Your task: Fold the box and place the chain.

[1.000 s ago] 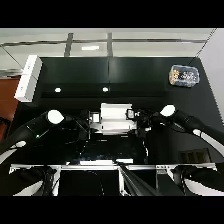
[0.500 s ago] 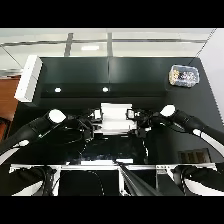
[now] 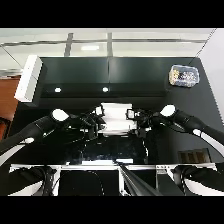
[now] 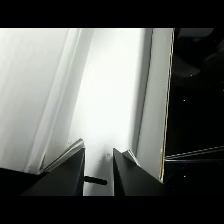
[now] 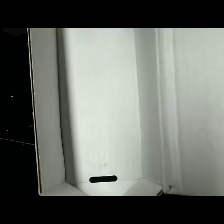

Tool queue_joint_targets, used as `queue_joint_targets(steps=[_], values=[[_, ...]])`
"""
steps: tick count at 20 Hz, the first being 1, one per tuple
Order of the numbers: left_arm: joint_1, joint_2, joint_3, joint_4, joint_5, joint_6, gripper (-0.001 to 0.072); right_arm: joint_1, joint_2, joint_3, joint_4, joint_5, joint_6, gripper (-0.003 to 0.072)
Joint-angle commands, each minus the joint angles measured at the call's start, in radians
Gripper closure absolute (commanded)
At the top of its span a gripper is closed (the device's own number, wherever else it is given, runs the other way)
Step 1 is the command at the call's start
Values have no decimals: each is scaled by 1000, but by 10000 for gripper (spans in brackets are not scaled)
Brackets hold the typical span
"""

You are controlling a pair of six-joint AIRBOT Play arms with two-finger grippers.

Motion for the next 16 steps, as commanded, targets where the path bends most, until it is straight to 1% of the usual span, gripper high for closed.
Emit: queue_joint_targets(steps=[1, 2, 3, 4, 5, 6, 7, 8, 10, 11, 12, 13, 15, 16], values=[[-2, -7, 1, -10, 3, 13, 626, 0, -1, 0, 1, 0, 0, 263], [-2, -7, 1, -9, 2, 13, 684, 0, -1, 0, 1, 0, 0, 263], [-2, -7, 1, -6, 2, 13, 683, 0, -1, 0, 1, 0, 0, 262], [-2, -7, 1, -6, 3, 13, 585, 0, -1, 0, 1, 0, 0, 263], [-2, -7, 1, -6, 4, 13, 316, 0, -1, 0, 1, 0, 0, 263], [-2, -7, 1, -1, 2, 13, 347, 0, -1, 0, 1, 0, 0, 263], [-2, -7, 2, 18, 3, 13, 468, 0, -1, 0, 1, 0, 0, 263], [-2, -7, 2, 24, 2, 10, 492, 0, -1, 0, 1, 0, 0, 263], [-2, -7, 2, 23, 3, 8, 482, 0, -1, 0, 1, 0, 0, 263], [-2, -7, 2, 23, 2, 8, 450, 0, -1, 0, 1, 0, 0, 263], [-2, -7, 2, 24, -3, 7, 552, 0, -1, 0, 0, 0, 0, 263], [-2, -6, 6, 29, -6, 6, 679, 0, -1, 0, 0, 0, 0, 263], [2, 11, 14, 50, -13, -40, 685, 0, -1, 0, 0, 2, 1, 263], [11, 39, 19, 80, -11, -117, 685, 0, -1, 0, 0, 3, 0, 263]])
